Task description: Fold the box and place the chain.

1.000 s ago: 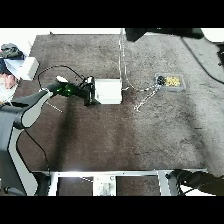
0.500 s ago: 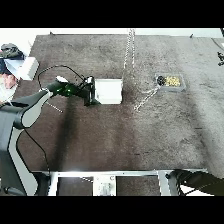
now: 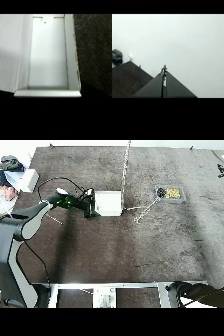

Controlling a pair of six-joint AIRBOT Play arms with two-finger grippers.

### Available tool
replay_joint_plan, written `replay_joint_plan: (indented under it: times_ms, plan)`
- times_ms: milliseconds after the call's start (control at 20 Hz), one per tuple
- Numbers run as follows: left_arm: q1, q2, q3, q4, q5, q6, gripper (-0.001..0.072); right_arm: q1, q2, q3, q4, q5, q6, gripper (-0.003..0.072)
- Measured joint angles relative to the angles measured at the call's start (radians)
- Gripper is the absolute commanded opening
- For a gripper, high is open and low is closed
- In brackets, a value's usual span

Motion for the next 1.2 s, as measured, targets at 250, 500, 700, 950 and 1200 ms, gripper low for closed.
replay_joint_plan:
  times_ms: [250,500,700,950,1200]
  plan:
    - [0.000,0.000,0.000,0.000,0.000,0.000,0.0534,0.001,-0.002,0.000,0.012,-0.080,-0.013,-0.0015]
    - [0.000,0.000,0.000,0.000,0.000,0.000,0.0534,0.001,-0.006,0.000,0.024,-0.037,-0.017,-0.0015]
    - [0.000,0.000,0.000,0.000,0.000,0.000,0.0534,0.001,-0.035,-0.002,0.049,0.069,-0.016,-0.0015]
    - [0.000,0.000,0.000,0.000,0.000,0.000,0.0534,0.001,-0.107,-0.084,0.097,0.244,0.000,-0.0014]
    - [0.000,0.000,0.000,0.000,0.000,0.000,0.0535,0.001,-0.188,-0.312,0.113,0.311,0.017,0.0285]
